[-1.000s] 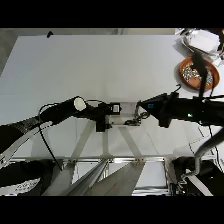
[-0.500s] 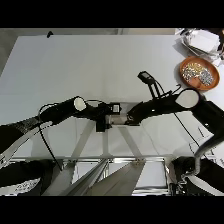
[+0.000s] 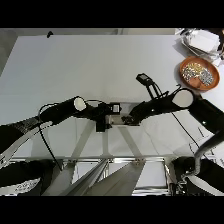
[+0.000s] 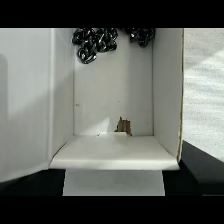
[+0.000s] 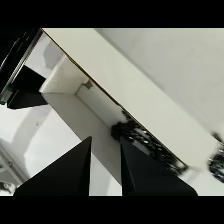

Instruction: Fold the box and place the chain.

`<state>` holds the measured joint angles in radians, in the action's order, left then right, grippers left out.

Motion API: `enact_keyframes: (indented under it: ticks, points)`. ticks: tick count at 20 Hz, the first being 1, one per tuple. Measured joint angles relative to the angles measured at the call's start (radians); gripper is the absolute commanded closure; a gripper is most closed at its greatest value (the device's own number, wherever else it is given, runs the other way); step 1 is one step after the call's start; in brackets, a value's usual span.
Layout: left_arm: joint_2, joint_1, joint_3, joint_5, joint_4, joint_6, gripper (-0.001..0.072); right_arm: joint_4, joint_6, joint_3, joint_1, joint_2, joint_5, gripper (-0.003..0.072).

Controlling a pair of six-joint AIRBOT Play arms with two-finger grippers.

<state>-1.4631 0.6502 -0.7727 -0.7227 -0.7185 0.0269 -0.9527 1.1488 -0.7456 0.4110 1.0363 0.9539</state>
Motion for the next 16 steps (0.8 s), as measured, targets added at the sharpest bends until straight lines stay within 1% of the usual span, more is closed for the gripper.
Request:
enact_keyframes:
  ticks: [3, 4, 5, 6, 7, 11, 16]
  points:
    - [0.000, 0.000, 0.000, 0.000, 0.000, 0.000, 0.0498, -0.121, 0.058, 0.000, -0.093, -0.084, 0.049, 0.0516]
    - [0.000, 0.000, 0.000, 0.000, 0.000, 0.000, 0.0498, -0.175, 0.082, 0.000, -0.128, -0.101, 0.069, 0.0487]
    - [0.000, 0.000, 0.000, 0.000, 0.000, 0.000, 0.0498, -0.223, 0.102, 0.000, -0.158, -0.111, 0.084, 0.0473]
    - [0.000, 0.000, 0.000, 0.000, 0.000, 0.000, 0.0498, -0.272, 0.121, 0.000, -0.186, -0.115, 0.093, 0.0410]
    - [0.000, 0.000, 0.000, 0.000, 0.000, 0.000, 0.0498, -0.311, 0.137, 0.000, -0.206, -0.114, 0.099, 0.0365]
    - [0.000, 0.000, 0.000, 0.000, 0.000, 0.000, 0.0498, -0.396, 0.161, 0.000, -0.232, -0.042, 0.084, 0.0340]
    - [0.000, 0.000, 0.000, 0.000, 0.000, 0.000, 0.0498, -0.427, 0.133, 0.000, -0.163, 0.112, 0.029, 0.0341]
